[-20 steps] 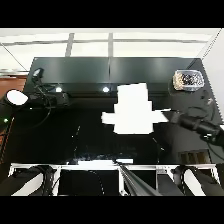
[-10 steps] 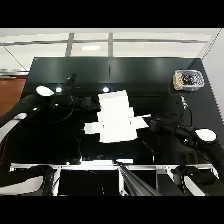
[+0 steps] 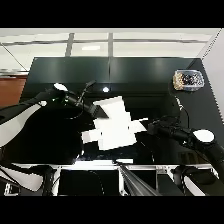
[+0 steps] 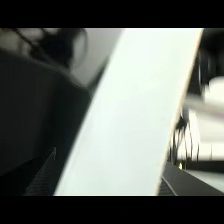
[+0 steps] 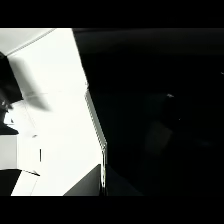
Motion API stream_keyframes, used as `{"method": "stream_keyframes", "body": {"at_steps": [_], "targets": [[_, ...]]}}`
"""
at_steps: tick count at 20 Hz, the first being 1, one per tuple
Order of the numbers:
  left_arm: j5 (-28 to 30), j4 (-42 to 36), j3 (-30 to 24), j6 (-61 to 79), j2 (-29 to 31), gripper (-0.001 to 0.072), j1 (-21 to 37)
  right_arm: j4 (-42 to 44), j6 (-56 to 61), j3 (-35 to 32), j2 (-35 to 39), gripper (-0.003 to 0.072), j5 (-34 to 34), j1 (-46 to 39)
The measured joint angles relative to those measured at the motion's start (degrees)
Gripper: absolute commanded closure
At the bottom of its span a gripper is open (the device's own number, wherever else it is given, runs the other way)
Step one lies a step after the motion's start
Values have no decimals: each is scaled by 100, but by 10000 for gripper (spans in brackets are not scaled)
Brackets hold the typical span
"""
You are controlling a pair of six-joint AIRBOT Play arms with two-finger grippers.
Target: Fold the box and place the chain.
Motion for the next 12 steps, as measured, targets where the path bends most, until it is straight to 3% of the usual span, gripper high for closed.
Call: {"method": "stream_keyframes", "body": {"at_steps": [4,7,12], "targets": [[-284,754,107,146,-98,114,-105,-7,22,0,0,672,24,7],[-269,984,133,116,-125,256,-133,-11,31,0,0,672,20,7],[-125,1036,144,24,-131,684,-208,-35,39,0,0,672,-24,7]]}}
